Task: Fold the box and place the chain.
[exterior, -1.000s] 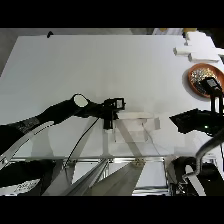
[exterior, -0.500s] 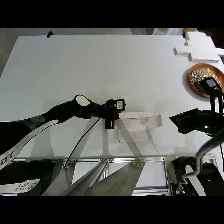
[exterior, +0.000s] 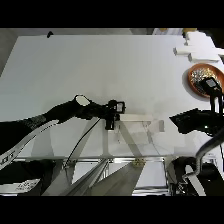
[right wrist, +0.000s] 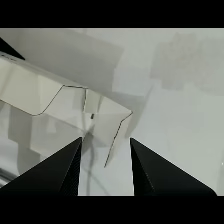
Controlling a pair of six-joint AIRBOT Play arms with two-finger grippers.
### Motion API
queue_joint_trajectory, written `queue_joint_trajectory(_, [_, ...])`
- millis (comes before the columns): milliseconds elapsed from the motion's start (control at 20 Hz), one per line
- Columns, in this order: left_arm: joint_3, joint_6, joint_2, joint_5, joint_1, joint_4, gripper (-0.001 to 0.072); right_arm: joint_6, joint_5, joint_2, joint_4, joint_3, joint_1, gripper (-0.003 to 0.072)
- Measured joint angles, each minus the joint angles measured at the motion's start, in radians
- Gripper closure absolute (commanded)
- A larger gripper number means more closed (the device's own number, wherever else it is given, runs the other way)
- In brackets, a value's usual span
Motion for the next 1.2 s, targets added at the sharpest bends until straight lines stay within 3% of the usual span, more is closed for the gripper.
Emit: queue_joint_trajectory(1200, [0.000,0.010,-0.020,0.031,0.000,0.005,0.0699,-0.011,0.002,0.000,-0.001,0.000,0.000,0.0349])
